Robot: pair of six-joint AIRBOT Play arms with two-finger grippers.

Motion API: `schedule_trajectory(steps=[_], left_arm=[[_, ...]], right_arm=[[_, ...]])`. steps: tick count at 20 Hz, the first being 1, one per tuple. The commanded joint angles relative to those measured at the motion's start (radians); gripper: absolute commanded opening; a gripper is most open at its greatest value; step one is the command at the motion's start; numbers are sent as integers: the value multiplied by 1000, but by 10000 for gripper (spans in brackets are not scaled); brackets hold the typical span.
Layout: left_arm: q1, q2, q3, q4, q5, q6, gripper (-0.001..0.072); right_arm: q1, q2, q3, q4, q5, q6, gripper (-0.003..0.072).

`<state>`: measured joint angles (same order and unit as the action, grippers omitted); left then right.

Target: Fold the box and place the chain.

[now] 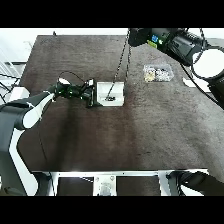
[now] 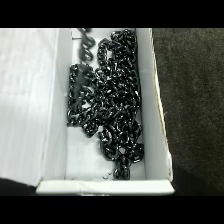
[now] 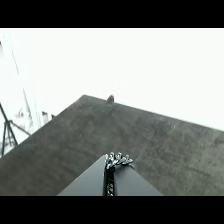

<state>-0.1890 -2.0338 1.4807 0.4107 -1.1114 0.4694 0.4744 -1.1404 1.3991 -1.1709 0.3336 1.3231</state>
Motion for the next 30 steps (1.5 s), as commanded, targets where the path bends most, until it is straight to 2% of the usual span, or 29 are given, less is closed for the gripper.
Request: schedule_trajectory(steps=[1, 18, 21, 23, 30], left_arm=[[0, 0, 0, 0, 0, 0, 516], [0, 0, 0, 0, 0, 0, 515], [0, 0, 0, 0, 0, 0, 515], [0, 0, 0, 0, 1, 0, 516], [0, 0, 0, 0, 1, 0, 515]], right_arm=[[2, 0, 4, 0, -32, 0, 11], [50, -94, 1, 21, -71, 32, 11], [56, -121, 5, 64, -91, 31, 11], [68, -127, 22, 63, -122, 30, 11], [90, -130, 99, 60, -124, 18, 11]])
